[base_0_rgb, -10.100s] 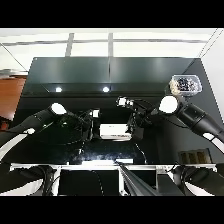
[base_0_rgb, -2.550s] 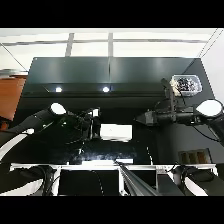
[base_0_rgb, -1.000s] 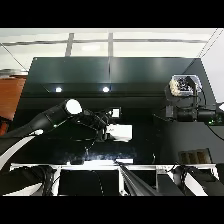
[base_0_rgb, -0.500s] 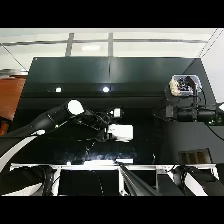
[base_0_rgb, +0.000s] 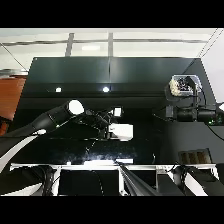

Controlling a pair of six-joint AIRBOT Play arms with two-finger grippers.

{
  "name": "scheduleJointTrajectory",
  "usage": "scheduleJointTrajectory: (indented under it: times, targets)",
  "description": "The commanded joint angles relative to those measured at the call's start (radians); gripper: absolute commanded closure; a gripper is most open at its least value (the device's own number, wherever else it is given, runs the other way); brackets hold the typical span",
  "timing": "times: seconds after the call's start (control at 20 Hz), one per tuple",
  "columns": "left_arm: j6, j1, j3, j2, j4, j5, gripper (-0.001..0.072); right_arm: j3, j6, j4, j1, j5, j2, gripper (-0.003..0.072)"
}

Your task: Fold the box and place the chain.

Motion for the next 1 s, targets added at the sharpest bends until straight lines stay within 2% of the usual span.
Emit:
scheduleJointTrajectory:
  times: [0.0, 0.55, 0.95]
  targets:
    - [-0.001, 0.001, 0.001, 0.000, 0.001, 0.005, 0.0002, 0.001, 0.000, 0.000, 0.000, 0.001, 0.001, 0.0664]
    - [-0.009, 0.008, 0.001, 0.032, 0.001, -0.007, 0.0002, 0.001, 0.000, 0.000, 0.000, 0.003, 0.001, 0.0665]
    - [-0.011, 0.006, 0.000, -0.012, 0.018, -0.018, 0.0002, 0.001, 0.000, 0.000, 0.000, 0.003, 0.001, 0.0665]
